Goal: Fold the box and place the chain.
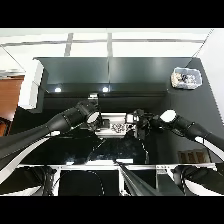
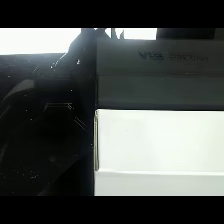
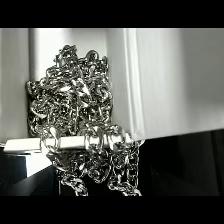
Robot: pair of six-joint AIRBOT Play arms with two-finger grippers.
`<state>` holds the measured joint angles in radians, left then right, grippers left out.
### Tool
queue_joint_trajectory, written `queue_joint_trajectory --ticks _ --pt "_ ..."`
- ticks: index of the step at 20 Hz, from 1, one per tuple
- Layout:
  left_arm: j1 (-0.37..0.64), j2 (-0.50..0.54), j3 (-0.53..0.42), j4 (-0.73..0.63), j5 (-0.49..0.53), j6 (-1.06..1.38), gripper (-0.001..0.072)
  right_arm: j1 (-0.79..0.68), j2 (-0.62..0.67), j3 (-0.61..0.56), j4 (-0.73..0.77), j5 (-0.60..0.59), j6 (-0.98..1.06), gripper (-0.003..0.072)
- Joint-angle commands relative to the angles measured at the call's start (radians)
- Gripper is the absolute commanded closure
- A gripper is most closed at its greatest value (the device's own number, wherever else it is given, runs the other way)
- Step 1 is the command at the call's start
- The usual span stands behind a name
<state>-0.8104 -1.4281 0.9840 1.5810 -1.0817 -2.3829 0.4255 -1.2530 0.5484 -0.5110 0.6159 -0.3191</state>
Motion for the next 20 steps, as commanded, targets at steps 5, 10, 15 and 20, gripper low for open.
queue_joint_trajectory --ticks 5,10,15,20 --pt "0.0 0.001 0.001 0.0 0.0 0.0 0.0678 0.0 -0.008 0.0 0.001 0.053 0.043 -0.0031" --pt "0.0 0.001 0.001 0.0 0.0 0.0 0.0678 0.0 -0.013 0.0 -0.006 0.042 0.064 0.0247" --pt "0.0 0.001 0.001 0.0 0.0 0.0 0.0678 0.0 -0.01 0.0 -0.048 0.026 0.123 0.0679" --pt "0.0 0.001 0.001 0.0 0.0 0.0 0.0678 0.0 0.077 0.0 -0.186 -0.016 0.439 0.0679"
